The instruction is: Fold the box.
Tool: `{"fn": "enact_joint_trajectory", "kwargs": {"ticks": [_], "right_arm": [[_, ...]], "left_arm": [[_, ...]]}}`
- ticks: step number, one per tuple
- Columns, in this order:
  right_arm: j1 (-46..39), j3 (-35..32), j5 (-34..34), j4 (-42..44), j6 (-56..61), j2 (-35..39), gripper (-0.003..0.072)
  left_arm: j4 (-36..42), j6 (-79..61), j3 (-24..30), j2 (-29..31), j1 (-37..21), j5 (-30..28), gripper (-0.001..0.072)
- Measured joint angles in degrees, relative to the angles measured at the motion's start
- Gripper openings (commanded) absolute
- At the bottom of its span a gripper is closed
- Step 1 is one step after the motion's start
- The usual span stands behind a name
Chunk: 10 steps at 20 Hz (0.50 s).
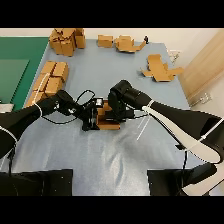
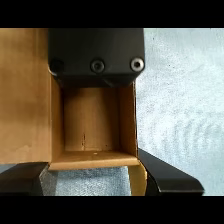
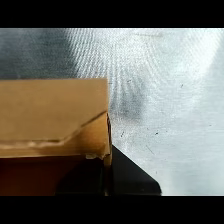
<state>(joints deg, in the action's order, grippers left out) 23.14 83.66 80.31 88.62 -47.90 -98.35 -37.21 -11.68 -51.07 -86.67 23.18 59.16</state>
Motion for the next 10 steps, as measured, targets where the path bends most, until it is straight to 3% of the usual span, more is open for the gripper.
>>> {"fn": "enact_joint_trajectory", "kwargs": {"ticks": [10], "right_arm": [[0.92, 0.98, 2.40, 0.46, -0.28, -1.25, 0.0004]], "left_arm": [[-0.07, -0.33, 0.00, 0.00, 0.00, 0.02, 0.0347]]}}
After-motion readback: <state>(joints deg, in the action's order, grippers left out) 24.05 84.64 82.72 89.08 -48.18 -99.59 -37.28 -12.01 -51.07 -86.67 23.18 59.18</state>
